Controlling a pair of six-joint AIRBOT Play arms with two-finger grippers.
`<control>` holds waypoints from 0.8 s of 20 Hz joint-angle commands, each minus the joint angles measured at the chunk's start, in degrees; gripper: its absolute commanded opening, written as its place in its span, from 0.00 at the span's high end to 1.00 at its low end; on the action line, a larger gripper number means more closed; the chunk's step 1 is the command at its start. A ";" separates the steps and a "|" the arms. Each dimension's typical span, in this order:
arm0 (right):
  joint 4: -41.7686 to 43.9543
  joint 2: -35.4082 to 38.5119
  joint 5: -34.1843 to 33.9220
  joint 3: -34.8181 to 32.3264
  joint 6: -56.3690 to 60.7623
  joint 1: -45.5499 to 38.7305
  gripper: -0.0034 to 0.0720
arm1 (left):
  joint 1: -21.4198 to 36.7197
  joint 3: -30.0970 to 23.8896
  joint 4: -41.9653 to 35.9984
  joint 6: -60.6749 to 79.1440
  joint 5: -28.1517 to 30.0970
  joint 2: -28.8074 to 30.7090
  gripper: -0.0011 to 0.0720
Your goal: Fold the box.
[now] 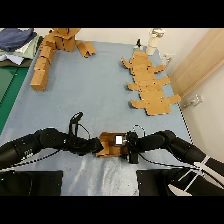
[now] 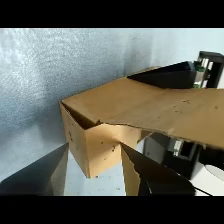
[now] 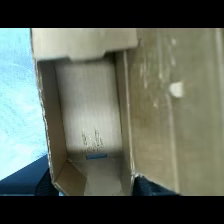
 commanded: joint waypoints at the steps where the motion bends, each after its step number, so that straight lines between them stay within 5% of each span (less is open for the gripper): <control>1: 0.00 0.00 0.02 0.04 0.02 0.00 0.27 | -3.67 4.94 12.22 -11.52 -0.61 -3.41 0.29; 10: 0.00 0.00 0.02 0.04 0.02 0.00 0.27 | -8.92 16.57 30.18 -28.74 -14.64 -11.80 0.29; 16: 0.00 0.00 0.02 0.04 0.02 0.00 0.27 | -14.16 21.42 39.67 -42.01 -19.04 -15.78 0.29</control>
